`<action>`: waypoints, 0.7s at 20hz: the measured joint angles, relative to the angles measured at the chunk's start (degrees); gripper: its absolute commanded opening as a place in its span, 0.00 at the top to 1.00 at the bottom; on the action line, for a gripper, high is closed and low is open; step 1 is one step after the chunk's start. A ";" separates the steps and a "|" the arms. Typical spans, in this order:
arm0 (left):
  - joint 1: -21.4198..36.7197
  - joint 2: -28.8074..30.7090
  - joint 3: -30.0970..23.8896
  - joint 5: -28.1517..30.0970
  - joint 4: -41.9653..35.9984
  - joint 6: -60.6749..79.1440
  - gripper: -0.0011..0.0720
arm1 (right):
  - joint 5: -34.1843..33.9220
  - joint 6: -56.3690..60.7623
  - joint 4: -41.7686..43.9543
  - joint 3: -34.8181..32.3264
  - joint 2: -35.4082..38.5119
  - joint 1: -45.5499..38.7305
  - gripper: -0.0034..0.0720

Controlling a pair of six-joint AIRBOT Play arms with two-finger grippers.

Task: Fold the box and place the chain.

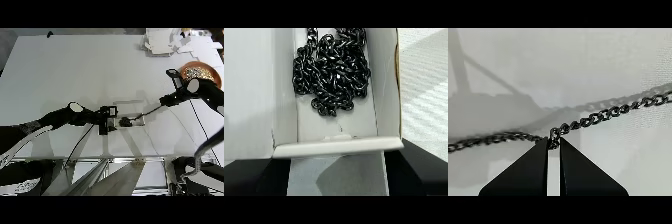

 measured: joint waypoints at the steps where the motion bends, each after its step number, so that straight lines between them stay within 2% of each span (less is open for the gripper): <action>1: 0.00 0.00 0.00 0.00 -0.02 0.00 0.80 | 0.90 -0.09 0.00 0.00 1.81 0.00 0.93; 6: 0.00 0.00 0.00 0.00 0.00 0.00 0.80 | 5.99 -0.81 3.78 -0.02 11.58 0.00 0.93; 14: 0.00 0.00 0.00 0.00 0.00 0.00 0.80 | 13.62 -5.57 18.56 -0.22 29.51 0.00 0.93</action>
